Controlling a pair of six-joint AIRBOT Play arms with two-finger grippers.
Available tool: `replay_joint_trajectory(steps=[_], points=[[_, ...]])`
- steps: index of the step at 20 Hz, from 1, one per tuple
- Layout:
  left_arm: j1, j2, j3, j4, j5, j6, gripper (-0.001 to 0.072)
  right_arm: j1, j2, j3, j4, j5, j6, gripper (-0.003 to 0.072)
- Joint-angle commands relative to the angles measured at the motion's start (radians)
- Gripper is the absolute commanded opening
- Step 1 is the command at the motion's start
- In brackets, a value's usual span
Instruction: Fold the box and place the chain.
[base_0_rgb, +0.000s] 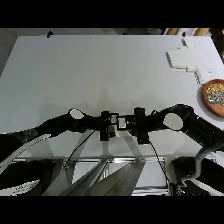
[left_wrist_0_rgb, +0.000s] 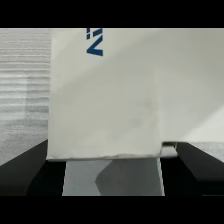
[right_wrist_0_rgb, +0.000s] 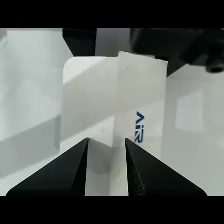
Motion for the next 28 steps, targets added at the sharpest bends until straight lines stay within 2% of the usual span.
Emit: replay_joint_trajectory(steps=[1, 5, 7, 9, 11, 20, 21, 22, 23, 25, 27, 28], points=[[0.0, 0.0, 0.0, 0.0, 0.0, 0.0, 0.0345, 0.003, 0.002, -0.002, -0.062, -0.025, 0.001, 0.027], [0.0, 0.0, 0.0, 0.0, 0.0, 0.0, 0.0345, 0.003, -0.011, -0.002, -0.069, -0.032, 0.004, 0.0217], [0.0, 0.0, 0.0, 0.0, 0.0, 0.0, 0.0345, 0.003, -0.013, -0.002, -0.068, -0.047, 0.004, 0.0159], [0.0, 0.0, 0.0, 0.0, 0.0, 0.0, 0.0345, 0.003, -0.008, -0.002, -0.067, -0.048, 0.007, 0.0155], [0.0, 0.0, 0.0, 0.0, 0.0, 0.0, 0.0345, 0.003, 0.007, -0.002, -0.063, -0.049, 0.007, 0.0022], [0.0, 0.0, 0.0, 0.0, 0.0, 0.0, 0.0345, 0.003, 0.002, -0.008, -0.021, -0.048, 0.006, 0.0024], [0.0, 0.0, 0.0, 0.0, 0.0, 0.0, 0.0345, 0.003, -0.003, -0.016, -0.018, -0.047, 0.006, 0.0037], [0.0, 0.0, 0.0, 0.0, 0.0, 0.0, 0.0345, 0.003, -0.006, -0.028, -0.016, -0.043, 0.006, 0.0102], [0.0, 0.001, 0.0, 0.0, 0.0, 0.0, 0.0345, 0.003, -0.007, -0.035, -0.013, -0.033, 0.006, 0.0134], [0.0, 0.001, 0.0, 0.0, 0.0, 0.0, 0.0345, 0.003, -0.006, -0.036, -0.01, 0.01, 0.003, 0.0163], [0.0, 0.001, 0.0, 0.0, 0.0, 0.0, 0.0345, 0.003, -0.005, -0.036, 0.017, 0.024, 0.003, 0.0313], [0.0, 0.0, 0.0, 0.0, 0.0, 0.0, 0.0345, 0.003, 0.003, -0.036, 0.048, 0.022, 0.003, 0.0347]])
